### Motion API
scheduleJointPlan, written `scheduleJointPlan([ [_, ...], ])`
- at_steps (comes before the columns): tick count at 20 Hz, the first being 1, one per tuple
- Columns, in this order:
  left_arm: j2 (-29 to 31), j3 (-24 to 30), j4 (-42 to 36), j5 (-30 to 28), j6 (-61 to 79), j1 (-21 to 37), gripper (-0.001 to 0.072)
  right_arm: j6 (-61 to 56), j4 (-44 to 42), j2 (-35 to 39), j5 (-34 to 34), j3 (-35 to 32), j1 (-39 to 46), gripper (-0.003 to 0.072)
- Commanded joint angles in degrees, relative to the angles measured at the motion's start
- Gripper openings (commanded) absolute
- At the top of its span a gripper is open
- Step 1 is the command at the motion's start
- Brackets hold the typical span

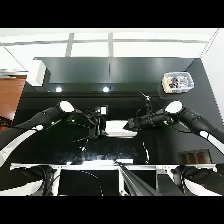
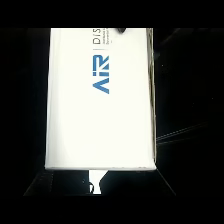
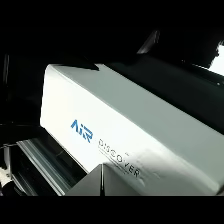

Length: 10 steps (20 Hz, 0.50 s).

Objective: Fold the box and place the chain.

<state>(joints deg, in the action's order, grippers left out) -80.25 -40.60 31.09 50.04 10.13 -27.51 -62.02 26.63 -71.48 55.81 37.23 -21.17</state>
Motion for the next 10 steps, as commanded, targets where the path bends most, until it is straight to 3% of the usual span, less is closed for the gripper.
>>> scheduleJointPlan([
  [1, -0.04, 0.00, -0.04, -0.11, -0.07, 0.00, 0.0435, -0.15, 0.50, -0.22, -0.59, -0.02, -0.07, 0.0018],
  [6, -0.04, 0.00, -0.04, 0.13, -0.07, 0.02, 0.0435, 0.22, 0.39, 0.02, -0.07, 0.04, 0.02, 0.0018],
  [10, 0.28, -0.02, 0.28, 0.02, -0.09, 0.13, 0.0435, 0.98, 1.42, 4.94, 5.92, 2.78, 3.17, 0.0018],
])
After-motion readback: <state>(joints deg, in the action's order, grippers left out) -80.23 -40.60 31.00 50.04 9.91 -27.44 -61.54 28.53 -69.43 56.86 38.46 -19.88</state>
